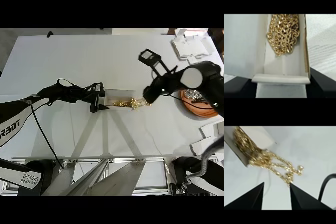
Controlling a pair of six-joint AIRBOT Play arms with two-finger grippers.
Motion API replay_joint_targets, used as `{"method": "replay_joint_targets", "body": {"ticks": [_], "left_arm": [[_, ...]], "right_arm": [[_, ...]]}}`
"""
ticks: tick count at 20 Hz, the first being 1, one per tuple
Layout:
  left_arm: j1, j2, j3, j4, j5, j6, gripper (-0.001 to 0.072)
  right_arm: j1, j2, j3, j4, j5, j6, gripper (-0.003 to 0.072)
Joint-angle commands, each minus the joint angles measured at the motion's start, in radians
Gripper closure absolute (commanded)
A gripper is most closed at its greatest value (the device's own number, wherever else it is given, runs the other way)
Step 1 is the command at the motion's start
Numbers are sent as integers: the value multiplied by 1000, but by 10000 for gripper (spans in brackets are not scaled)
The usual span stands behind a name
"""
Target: Fold the box and place the chain.
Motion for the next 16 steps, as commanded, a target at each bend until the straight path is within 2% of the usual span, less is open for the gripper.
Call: {"method": "replay_joint_targets", "body": {"ticks": [1, 2, 7, 8, 9, 11, 16], "left_arm": [[0, 0, 0, 0, 0, 0, 368], [0, 0, 0, 0, 0, 0, 368], [0, 0, 0, 0, 0, 0, 368], [0, 0, 0, 0, 0, 0, 368], [0, 0, 0, 0, 0, 0, 368], [0, 0, 0, 0, 0, 0, 368], [0, 0, 0, 0, 0, 0, 368]], "right_arm": [[-100, -1, -77, 42, 5, -309, 233], [-106, -13, -99, 56, -6, -390, 209], [-106, -140, -124, 169, -88, -683, 198], [-106, -171, -124, 182, -117, -737, 107], [-106, -199, -124, 188, -159, -793, 55], [-105, -240, -124, 212, -222, -856, 45], [-105, -349, -124, 264, -290, -980, 45]]}}
